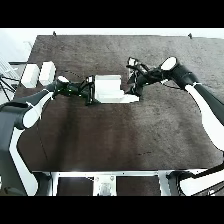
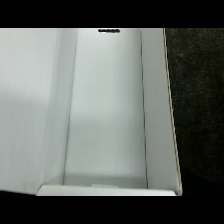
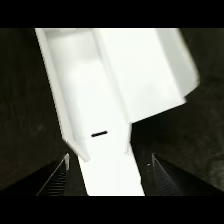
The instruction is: Fold the box and place the chain.
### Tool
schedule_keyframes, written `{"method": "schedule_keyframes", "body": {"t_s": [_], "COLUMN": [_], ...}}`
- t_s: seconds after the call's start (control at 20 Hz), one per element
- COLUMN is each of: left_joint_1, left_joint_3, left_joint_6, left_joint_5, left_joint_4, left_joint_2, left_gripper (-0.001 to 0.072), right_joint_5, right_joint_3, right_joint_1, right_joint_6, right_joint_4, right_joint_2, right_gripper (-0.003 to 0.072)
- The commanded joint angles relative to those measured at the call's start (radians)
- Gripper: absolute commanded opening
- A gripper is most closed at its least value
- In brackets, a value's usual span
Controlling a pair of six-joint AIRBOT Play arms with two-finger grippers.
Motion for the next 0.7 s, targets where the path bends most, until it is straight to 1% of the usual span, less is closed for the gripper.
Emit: {"method": "schedule_keyframes", "body": {"t_s": [0.0,0.25,0.4,0.55,0.65], "left_joint_1": [0.000,0.000,0.000,0.000,0.000], "left_joint_3": [0.000,0.000,0.000,0.000,0.000], "left_joint_6": [0.000,0.000,0.000,0.000,0.000], "left_joint_5": [0.000,0.000,0.000,0.000,0.000], "left_joint_4": [0.000,0.000,0.000,0.000,0.000], "left_joint_2": [0.000,0.000,0.000,0.000,0.000], "left_gripper": [0.0628,0.0628,0.0628,0.0628,0.0627], "right_joint_5": [-0.010,-0.019,-0.078,-0.089,-0.089], "right_joint_3": [-0.024,-0.023,-0.023,-0.023,-0.023], "right_joint_1": [0.000,0.002,0.002,0.005,0.016], "right_joint_6": [-0.072,-0.116,-0.117,-0.145,-0.161], "right_joint_4": [-0.021,-0.018,-0.011,0.055,0.059], "right_joint_2": [-0.045,-0.084,-0.087,-0.089,-0.099], "right_gripper": [0.0637,0.0638,0.0637,0.0637,0.0637]}}
